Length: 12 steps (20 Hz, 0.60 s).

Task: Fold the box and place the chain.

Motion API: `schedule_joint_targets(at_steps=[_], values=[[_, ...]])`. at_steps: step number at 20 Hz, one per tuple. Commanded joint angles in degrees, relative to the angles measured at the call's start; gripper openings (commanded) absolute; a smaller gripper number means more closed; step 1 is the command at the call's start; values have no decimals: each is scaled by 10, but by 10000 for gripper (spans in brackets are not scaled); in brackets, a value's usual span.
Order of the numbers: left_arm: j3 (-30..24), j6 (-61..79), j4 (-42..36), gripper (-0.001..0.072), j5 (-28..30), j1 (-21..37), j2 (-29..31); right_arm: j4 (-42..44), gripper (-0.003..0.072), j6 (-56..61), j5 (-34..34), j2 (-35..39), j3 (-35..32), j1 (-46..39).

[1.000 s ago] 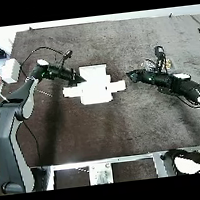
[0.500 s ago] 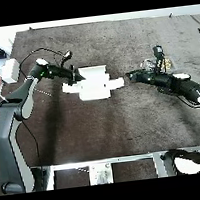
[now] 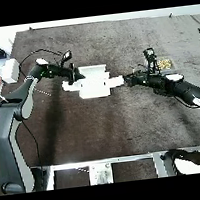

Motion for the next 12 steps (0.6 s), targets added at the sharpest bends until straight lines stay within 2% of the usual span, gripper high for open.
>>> schedule_joint_targets(at_steps=[1, 5, 11, 12], values=[[-1, 22, 10, 5, 9, 0, -1, -49, 339, -3, -7, 0, 1, 3], [-29, 36, 22, 5, 22, 0, -1, -75, 339, -15, -6, 0, 1, 4], [-30, 37, 12, 8, 28, 0, -1, -74, 342, -90, 29, -5, 5, 15], [-30, 37, 12, 10, 31, 0, -1, -74, 423, -106, 28, -11, 9, 26]])
